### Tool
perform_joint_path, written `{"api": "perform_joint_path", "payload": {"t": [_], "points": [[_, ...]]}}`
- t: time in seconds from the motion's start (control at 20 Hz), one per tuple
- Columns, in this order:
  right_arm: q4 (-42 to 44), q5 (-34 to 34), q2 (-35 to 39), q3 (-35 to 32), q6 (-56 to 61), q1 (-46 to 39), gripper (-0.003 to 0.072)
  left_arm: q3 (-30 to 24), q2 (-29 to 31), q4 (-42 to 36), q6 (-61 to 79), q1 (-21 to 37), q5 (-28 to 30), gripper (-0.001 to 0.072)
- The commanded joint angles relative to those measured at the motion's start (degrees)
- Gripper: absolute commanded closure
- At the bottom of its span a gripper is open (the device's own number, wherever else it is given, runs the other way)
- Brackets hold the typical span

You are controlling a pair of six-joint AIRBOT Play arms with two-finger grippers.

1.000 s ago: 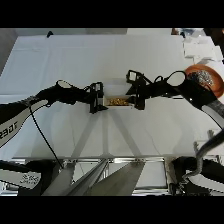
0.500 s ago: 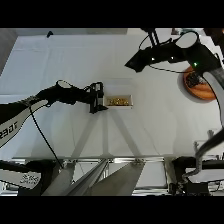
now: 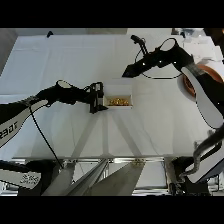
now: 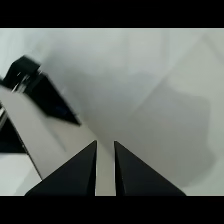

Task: Fold the box and place the chain.

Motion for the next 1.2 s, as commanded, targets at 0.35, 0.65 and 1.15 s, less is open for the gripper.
{"api": "perform_joint_path", "payload": {"t": [0.35,0.65,1.15], "points": [[0.35,10.03,6.25,-3.78,-7.78,4.24,0.0592,0.00,0.02,0.02,0.00,-0.02,0.02,0.0495],[-6.08,-9.25,17.66,-24.72,-17.18,4.76,0.0588,0.00,0.02,0.02,0.02,-0.02,0.02,0.0495],[-6.12,-15.93,19.37,-28.20,-34.53,13.49,0.0454,0.00,0.02,0.02,0.02,-0.02,0.02,0.0495]]}}
